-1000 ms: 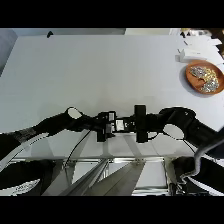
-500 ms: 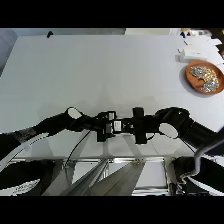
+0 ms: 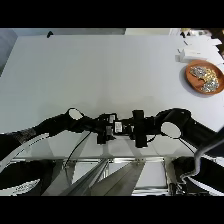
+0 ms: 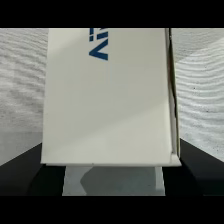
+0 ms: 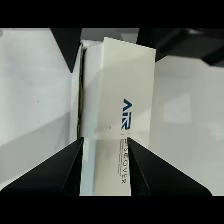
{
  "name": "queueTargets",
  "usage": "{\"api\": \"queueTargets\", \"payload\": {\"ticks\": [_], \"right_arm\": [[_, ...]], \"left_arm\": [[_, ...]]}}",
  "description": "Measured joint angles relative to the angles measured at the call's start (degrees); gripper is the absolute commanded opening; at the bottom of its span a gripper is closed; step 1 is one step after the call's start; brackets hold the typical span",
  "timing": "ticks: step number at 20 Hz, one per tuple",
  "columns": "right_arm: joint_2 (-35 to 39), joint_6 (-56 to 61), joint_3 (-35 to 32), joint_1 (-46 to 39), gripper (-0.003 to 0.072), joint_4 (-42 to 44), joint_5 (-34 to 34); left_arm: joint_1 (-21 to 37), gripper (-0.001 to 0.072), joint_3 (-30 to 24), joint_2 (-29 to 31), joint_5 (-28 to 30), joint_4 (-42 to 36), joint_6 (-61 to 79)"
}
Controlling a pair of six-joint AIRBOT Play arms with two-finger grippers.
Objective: Fold the box and place the chain.
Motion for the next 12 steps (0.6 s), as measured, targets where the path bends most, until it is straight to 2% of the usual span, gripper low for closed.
{"api": "queueTargets", "payload": {"ticks": [3, 12], "right_arm": [[1.05, -0.07, 0.0, 0.0, 0.0172, 0.94, 1.16], [-0.94, 1.42, 0.04, 0.0, 0.0159, 0.74, 2.45]], "left_arm": [[0.0, 0.0111, 0.0, 0.0, 0.22, -0.04, -0.11], [0.0, 0.0111, 0.0, 0.0, 0.48, -0.09, -0.15]]}}
